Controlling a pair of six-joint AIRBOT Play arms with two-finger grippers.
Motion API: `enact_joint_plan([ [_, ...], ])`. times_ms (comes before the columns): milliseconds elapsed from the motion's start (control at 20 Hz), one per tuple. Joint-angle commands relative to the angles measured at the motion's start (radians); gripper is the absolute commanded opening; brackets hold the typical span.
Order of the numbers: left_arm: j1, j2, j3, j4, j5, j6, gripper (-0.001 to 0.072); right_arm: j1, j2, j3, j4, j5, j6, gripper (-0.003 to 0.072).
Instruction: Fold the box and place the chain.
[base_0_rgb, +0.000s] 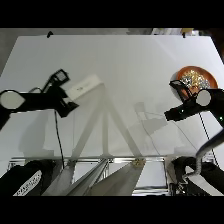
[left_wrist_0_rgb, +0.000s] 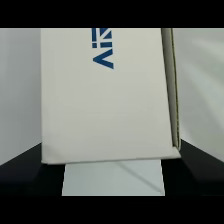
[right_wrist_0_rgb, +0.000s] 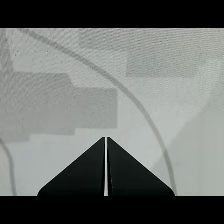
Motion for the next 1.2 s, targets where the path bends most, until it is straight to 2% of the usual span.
enact_joint_plan([
  [0,0.227,0.074,0.001,0.184,-0.071,-0.266,0.0154,0.000,0.000,0.000,0.000,0.000,0.000,0.0018],
  [100,0.334,0.055,-0.003,0.187,-0.098,-0.276,0.0154,0.000,0.001,0.000,0.000,0.000,0.000,0.0018],
  [200,0.397,0.023,-0.007,0.179,-0.101,-0.297,0.0154,0.000,0.001,0.000,0.000,0.000,0.000,0.0018],
  [500,0.435,-0.103,-0.012,0.187,-0.158,-0.315,0.0158,0.000,0.001,0.000,0.000,0.000,0.000,0.0018],
  [550,0.435,-0.121,-0.014,0.193,-0.160,-0.327,0.0181,0.000,0.000,0.000,0.000,0.000,0.000,0.0018],
  [600,0.435,-0.137,-0.020,0.198,-0.162,-0.341,0.0272,0.000,0.001,0.000,0.000,0.000,0.000,0.0018],
  [650,0.435,-0.148,-0.029,0.200,-0.161,-0.354,0.0298,0.000,0.001,0.000,0.000,0.000,0.000,0.0018],
  [800,0.434,-0.149,-0.067,0.201,-0.150,-0.353,0.0308,0.000,0.000,0.000,0.000,0.000,0.000,0.0018],
  [850,0.434,-0.148,-0.076,0.201,-0.151,-0.354,0.0393,0.000,0.000,0.000,0.000,0.000,0.000,0.0018],
  [900,0.434,-0.148,-0.080,0.201,-0.151,-0.353,0.0447,0.000,0.000,0.000,0.000,0.000,0.000,0.0018],
  [1000,0.434,-0.148,-0.082,0.201,-0.158,-0.354,0.0464,0.000,0.001,0.000,0.000,0.000,0.000,0.0018],
  [1100,0.430,-0.138,-0.082,0.201,-0.164,-0.354,0.0589,0.000,0.001,0.000,0.000,0.000,0.000,0.0018],
  [1150,0.423,-0.124,-0.082,0.201,-0.166,-0.353,0.0593,0.000,0.001,0.000,0.000,0.000,0.000,0.0018],
])
